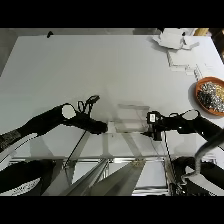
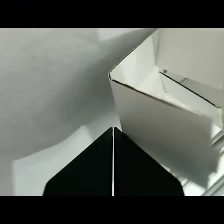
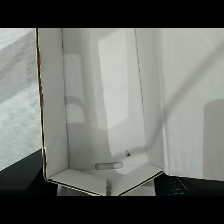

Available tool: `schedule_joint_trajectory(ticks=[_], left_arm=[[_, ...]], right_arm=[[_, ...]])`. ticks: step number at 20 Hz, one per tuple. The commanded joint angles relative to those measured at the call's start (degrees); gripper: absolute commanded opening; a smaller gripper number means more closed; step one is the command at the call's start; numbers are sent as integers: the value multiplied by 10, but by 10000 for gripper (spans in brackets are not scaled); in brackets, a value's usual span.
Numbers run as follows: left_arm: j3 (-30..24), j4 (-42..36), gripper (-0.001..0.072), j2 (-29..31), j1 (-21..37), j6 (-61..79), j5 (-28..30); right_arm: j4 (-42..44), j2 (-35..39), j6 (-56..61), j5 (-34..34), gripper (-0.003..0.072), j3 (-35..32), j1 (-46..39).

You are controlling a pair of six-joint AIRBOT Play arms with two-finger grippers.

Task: Fold the box and place the chain.

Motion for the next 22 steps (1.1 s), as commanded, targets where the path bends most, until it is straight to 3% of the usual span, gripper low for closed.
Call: schedule_joint_trajectory(ticks=[1,4,7,10,12,13,22], left_arm=[[6,-19,7,16,-13,17,17],[29,-17,20,20,-21,17,19],[51,-16,170,19,-29,23,23],[57,-17,180,19,-38,22,24],[57,-17,305,18,-45,21,28],[57,-17,322,18,-49,21,35],[73,0,344,-12,-80,-6,53]], right_arm=[[0,0,0,0,460,0,0],[0,0,0,0,460,0,0],[0,0,0,0,460,0,0],[0,0,0,0,460,0,0],[0,0,0,0,460,0,0],[0,0,0,0,460,0,0],[0,0,0,0,460,0,0]])
